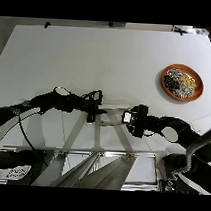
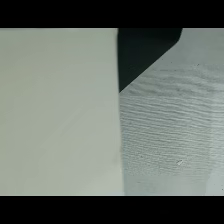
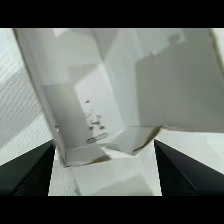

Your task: Fold the box and place the chain.

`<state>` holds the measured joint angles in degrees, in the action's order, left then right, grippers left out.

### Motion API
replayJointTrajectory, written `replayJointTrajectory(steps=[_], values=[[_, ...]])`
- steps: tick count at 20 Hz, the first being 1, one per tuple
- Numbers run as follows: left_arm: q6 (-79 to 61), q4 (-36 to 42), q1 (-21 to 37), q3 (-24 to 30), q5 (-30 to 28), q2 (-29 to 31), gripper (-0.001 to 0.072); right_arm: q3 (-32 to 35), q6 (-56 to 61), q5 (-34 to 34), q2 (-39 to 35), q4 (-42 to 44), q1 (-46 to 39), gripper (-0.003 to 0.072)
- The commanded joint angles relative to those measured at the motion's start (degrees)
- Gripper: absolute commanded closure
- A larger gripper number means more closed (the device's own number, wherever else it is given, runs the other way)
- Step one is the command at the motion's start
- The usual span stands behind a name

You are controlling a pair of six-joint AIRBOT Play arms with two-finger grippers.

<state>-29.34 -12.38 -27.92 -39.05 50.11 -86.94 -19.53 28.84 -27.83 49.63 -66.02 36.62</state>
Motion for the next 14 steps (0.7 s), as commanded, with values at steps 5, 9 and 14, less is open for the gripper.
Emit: replayJointTrajectory(steps=[5,9,14], values=[[-0.02,-0.07,-0.02,-0.02,0.04,0.00,0.0697,-2.27,0.04,-8.48,-0.09,6.36,-1.92,-0.0005],[-0.02,-0.07,-0.02,-0.02,0.04,0.00,0.0697,-3.21,0.11,-7.67,-0.09,6.38,-2.34,-0.0009],[-0.02,-0.07,-0.02,-0.02,0.04,0.00,0.0697,-3.23,0.13,-6.27,-0.09,6.60,-2.36,-0.0009]])
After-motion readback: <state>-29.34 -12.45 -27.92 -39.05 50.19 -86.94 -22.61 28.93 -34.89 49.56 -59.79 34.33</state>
